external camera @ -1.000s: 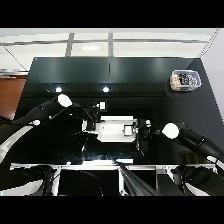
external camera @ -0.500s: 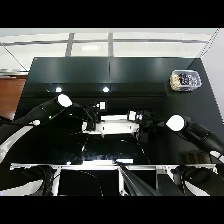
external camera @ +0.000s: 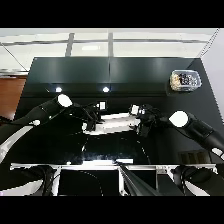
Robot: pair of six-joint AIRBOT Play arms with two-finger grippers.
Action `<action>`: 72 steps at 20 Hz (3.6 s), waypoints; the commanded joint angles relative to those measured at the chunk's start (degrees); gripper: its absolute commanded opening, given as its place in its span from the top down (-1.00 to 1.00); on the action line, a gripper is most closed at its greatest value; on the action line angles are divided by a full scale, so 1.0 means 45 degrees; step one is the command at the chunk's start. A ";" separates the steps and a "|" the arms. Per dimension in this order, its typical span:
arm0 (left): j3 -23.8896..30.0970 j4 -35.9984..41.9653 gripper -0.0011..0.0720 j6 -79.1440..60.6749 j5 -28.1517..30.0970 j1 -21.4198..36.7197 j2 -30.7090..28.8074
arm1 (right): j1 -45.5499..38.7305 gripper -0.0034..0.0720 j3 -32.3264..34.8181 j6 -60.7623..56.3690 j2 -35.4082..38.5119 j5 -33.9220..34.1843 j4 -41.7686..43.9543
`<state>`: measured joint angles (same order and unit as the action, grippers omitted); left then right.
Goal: Fold the box and place the chain.
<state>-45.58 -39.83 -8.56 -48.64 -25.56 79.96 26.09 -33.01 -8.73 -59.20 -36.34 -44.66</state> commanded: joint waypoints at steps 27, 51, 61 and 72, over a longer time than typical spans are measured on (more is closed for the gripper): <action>-0.0024 0.0000 0.90 -0.0015 0.0000 -0.0010 -0.0005 | -0.0928 -0.76 -0.0010 0.4823 -0.3036 -0.2093 0.2822; -0.0024 0.0005 0.90 -0.0010 -0.0005 -0.0010 0.0000 | -0.0816 -0.41 -0.0039 0.4376 -0.3303 -0.1545 0.2851; -0.0102 -0.0039 0.75 0.0355 -0.0010 0.0000 -0.0160 | -0.0792 -0.20 -0.0039 0.4376 -0.3303 -0.1545 0.2817; -0.0447 -0.3861 -0.73 0.6713 -0.2356 0.1151 -0.3507 | -0.0792 -0.20 -0.0039 0.4386 -0.3303 -0.1603 0.2803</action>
<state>-47.51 -52.82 10.55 -53.98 -22.24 67.96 22.46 -33.21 10.98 -74.04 -43.33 -32.03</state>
